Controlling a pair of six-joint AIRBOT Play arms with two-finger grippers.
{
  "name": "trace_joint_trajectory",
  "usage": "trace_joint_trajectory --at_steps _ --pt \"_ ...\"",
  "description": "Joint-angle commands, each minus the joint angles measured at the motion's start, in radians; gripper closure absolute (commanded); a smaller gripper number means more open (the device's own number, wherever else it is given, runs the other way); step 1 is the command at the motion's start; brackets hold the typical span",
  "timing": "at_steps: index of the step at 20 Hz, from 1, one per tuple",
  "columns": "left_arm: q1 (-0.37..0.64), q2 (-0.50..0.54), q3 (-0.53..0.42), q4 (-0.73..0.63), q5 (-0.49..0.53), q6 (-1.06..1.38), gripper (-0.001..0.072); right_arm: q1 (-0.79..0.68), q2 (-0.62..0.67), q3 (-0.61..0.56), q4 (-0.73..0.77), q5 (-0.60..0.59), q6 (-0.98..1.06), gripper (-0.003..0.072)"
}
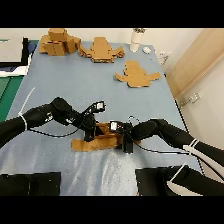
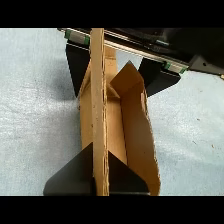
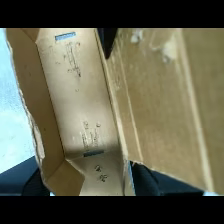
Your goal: Fold the box.
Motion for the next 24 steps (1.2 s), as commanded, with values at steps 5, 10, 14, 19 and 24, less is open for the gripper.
trace_joint_trajectory --at_steps 5,10,14,19,24 --pt "0.000 0.001 0.001 0.000 0.000 0.000 0.0698 0.002 -0.004 0.000 0.000 0.004 -0.016 -0.0016" --pt "0.000 0.001 0.001 0.000 0.000 0.000 0.0698 0.012 -0.002 0.000 0.003 0.007 -0.016 -0.0015" --pt "0.000 0.001 0.001 0.000 0.000 0.000 0.0698 0.013 -0.002 0.005 0.005 0.004 -0.016 -0.0015" --pt "0.000 0.001 0.001 0.000 0.000 0.000 0.0697 0.013 -0.002 0.005 0.000 -0.001 -0.016 0.0057" --pt "0.000 0.001 0.001 0.000 0.000 0.000 0.0698 0.013 -0.015 0.005 -0.004 0.000 -0.016 0.0057"
